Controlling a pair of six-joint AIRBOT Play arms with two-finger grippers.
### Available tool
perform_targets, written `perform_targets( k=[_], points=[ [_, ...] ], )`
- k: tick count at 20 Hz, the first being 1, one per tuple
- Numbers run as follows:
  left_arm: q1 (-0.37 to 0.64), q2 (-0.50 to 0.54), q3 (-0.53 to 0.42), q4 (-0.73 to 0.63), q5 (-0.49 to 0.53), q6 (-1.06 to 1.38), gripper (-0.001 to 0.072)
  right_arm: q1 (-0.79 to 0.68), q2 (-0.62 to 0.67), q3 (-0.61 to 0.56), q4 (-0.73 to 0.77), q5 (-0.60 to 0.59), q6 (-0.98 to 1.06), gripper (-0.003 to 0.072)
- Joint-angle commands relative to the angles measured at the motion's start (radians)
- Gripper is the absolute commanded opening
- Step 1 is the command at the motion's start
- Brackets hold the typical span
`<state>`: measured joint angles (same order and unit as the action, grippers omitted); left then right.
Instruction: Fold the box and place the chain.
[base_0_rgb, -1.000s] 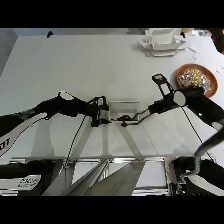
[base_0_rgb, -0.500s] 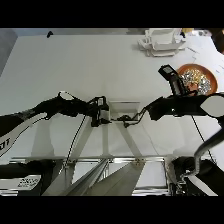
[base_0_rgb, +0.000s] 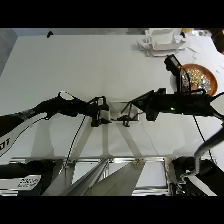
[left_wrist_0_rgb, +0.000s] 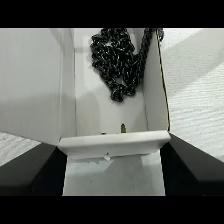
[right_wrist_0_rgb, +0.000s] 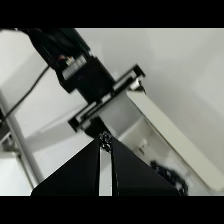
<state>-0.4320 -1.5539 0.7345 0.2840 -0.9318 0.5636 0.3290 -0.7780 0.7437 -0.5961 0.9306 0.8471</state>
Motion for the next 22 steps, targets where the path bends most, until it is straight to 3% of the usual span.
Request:
perform_targets(
  k=[1,15,22],
  points=[
    [0.000,0.000,0.000,0.000,0.000,0.000,0.0141,0.000,0.002,0.001,0.150,-0.061,-0.150,0.0022],
    [0.000,0.000,0.000,0.000,0.000,0.000,0.0141,0.000,0.003,0.002,0.689,-0.109,-0.667,0.0022],
    [0.000,0.000,0.000,0.000,0.000,0.000,0.0141,0.000,0.007,0.002,0.859,-0.110,-0.780,0.0023]
  ],
)
